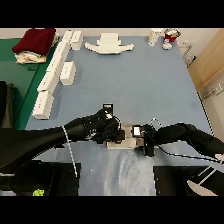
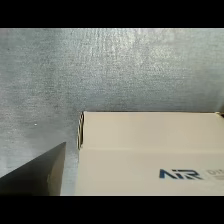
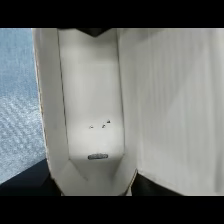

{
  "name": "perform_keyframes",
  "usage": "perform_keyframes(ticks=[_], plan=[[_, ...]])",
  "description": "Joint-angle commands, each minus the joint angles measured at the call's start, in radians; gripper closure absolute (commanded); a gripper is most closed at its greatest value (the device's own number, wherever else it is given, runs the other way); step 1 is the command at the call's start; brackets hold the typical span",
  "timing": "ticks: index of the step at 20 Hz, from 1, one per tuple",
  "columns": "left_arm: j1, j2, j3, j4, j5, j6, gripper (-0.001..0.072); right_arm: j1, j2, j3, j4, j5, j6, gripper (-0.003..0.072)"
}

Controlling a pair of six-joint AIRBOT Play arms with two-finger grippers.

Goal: Fold the box.

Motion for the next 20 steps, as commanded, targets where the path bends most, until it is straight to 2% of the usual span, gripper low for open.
perform_keyframes(ticks=[1,4,8,9,10,11,13,18,20], plan=[[0.0,0.018,0.0,0.003,-0.006,0.005,0.0174,0.001,0.0,0.0,0.0,0.0,0.0,0.0199],[0.0,0.1,0.0,0.0,-0.061,0.03,0.0173,0.001,-0.001,0.0,0.0,0.0,0.0,0.0199],[0.0,0.295,0.0,-0.021,-0.228,0.077,0.0175,0.001,0.0,0.0,0.0,0.0,0.0,0.0199],[0.0,0.339,0.0,-0.014,-0.259,0.089,0.0198,0.001,0.0,0.0,0.0,0.0,0.0,0.0199],[0.0,0.38,0.0,-0.003,-0.287,0.109,0.0418,0.001,0.0,0.0,0.0,0.0,0.0,0.0199],[0.0,0.41,-0.001,0.006,-0.297,0.167,0.0701,0.001,-0.001,0.0,0.001,0.0,0.0,0.02],[0.001,0.446,-0.003,0.038,-0.291,0.249,0.0695,0.001,0.0,0.0,0.0,0.0,0.0,0.02],[0.0,0.439,-0.003,0.058,-0.202,0.573,0.0696,0.001,0.0,0.0,0.0,0.0,0.0,0.02],[0.0,0.447,-0.005,0.058,-0.205,0.724,0.0696,0.001,0.0,0.0,0.0,0.0,0.0,0.0199]])
